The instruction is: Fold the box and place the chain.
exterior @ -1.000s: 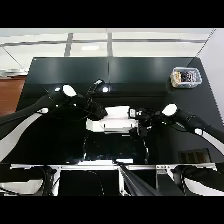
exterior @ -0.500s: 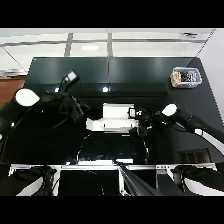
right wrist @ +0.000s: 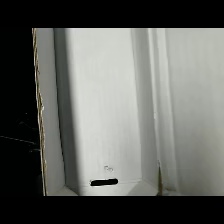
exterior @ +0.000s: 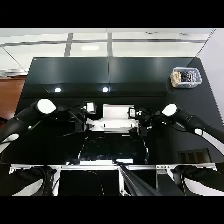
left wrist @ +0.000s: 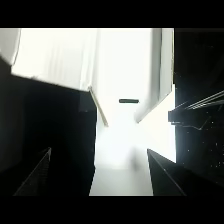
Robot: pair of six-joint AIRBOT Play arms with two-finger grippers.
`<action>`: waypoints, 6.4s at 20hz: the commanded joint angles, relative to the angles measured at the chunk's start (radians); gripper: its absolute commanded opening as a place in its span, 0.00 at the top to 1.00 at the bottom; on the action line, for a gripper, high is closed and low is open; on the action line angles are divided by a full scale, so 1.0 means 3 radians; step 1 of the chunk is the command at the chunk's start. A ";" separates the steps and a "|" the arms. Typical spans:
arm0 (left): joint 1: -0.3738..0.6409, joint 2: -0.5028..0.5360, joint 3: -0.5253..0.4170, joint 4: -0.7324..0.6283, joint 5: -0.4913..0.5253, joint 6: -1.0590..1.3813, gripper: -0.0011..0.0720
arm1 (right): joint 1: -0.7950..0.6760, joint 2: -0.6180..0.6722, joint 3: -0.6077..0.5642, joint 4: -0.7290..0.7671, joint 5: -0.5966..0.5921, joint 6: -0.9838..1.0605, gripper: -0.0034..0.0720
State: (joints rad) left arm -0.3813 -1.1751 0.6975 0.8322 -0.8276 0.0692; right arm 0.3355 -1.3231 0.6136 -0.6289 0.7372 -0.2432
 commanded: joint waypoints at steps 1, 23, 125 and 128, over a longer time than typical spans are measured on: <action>-0.0103 -0.0322 0.0159 -0.0141 0.0025 0.0200 0.02 | 0.0004 -0.0003 0.0000 0.0000 0.0008 0.0000 0.87; -0.0383 -0.0736 0.0196 -0.1058 0.0076 0.0182 0.68 | 0.0004 -0.0003 0.0000 0.0001 0.0008 0.0000 0.87; -0.0914 -0.1073 0.1272 0.1411 -0.0802 -0.6547 0.44 | 0.0004 -0.0003 0.0000 0.0004 0.0006 -0.0001 0.87; -0.1104 -0.1102 0.1277 0.1570 -0.0621 -0.6767 0.44 | 0.0004 -0.0003 0.0000 0.0004 0.0008 -0.0001 0.87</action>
State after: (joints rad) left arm -0.6670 -1.4948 1.0786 1.2457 -1.0615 -1.8904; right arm 0.3359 -1.3235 0.6136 -0.6277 0.7387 -0.2436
